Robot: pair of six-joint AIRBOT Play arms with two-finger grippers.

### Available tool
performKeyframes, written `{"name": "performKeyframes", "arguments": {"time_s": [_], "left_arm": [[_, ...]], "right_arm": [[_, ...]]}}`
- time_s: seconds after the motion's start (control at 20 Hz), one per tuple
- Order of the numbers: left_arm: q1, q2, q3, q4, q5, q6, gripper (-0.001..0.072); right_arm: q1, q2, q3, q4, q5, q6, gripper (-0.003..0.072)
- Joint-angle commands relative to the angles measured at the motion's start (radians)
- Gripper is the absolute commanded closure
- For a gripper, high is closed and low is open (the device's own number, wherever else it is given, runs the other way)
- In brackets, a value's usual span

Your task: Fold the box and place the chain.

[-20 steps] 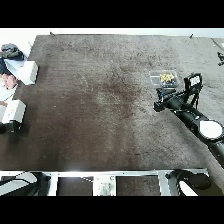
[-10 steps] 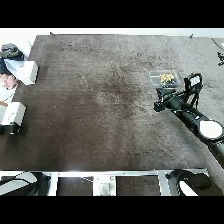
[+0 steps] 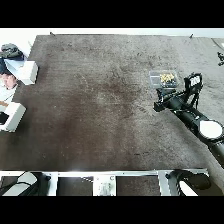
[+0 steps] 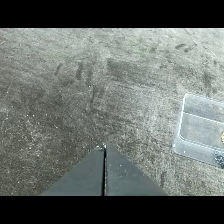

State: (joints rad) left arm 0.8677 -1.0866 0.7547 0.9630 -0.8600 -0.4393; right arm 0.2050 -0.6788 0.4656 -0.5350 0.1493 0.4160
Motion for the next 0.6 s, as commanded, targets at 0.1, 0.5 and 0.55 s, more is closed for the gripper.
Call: {"name": "performKeyframes", "arguments": {"time_s": [0.1,0.5,0.55], "left_arm": [[0.000,0.110,0.054,-0.278,-0.156,0.004,0.0066],[-0.214,0.320,0.151,-0.684,-0.023,0.102,0.0706],[-0.279,0.384,0.140,-0.680,0.059,0.120,0.0706]], "right_arm": [[0.000,0.002,0.000,0.000,0.000,0.000,0.0677],[0.000,0.102,-0.001,-0.004,-0.079,0.060,0.0677],[0.000,0.124,-0.002,-0.004,-0.114,0.059,0.0676]]}}
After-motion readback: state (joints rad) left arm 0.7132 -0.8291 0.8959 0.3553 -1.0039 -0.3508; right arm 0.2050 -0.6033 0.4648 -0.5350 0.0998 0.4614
